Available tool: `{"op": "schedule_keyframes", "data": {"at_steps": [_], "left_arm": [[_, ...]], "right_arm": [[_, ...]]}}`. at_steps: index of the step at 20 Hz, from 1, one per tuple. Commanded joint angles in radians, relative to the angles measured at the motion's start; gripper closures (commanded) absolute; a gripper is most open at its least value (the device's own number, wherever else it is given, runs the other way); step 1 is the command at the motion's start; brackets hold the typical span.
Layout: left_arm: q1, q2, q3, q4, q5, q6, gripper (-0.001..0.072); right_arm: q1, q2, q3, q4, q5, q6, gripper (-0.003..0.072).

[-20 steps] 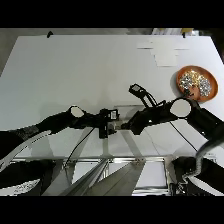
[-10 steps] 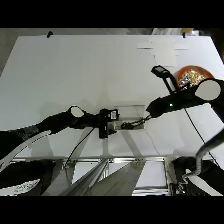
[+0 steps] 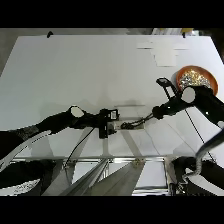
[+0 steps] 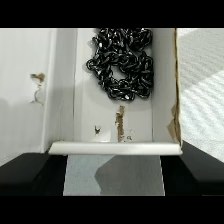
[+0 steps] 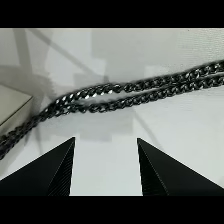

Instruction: Fold the box and place the chain.

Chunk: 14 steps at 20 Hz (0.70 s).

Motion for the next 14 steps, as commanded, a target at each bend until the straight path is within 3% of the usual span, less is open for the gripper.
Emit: {"op": "schedule_keyframes", "data": {"at_steps": [1,3,8,14], "left_arm": [[0.0,0.001,0.0,0.0,0.0,0.0,0.0503],[0.0,0.001,0.0,0.0,0.0,0.0,0.0503],[0.0,0.001,0.0,0.0,0.0,0.0,0.0503],[0.0,0.001,0.0,0.0,0.0,0.0,0.0503]], "right_arm": [[-0.002,-0.043,-0.015,-0.016,-0.045,0.008,0.0291],[-0.002,-0.063,-0.016,-0.016,-0.06,0.019,0.0353],[-0.002,-0.08,-0.016,-0.018,-0.119,0.022,0.0354],[-0.002,-0.142,-0.016,-0.018,-0.114,0.026,0.0421]]}}
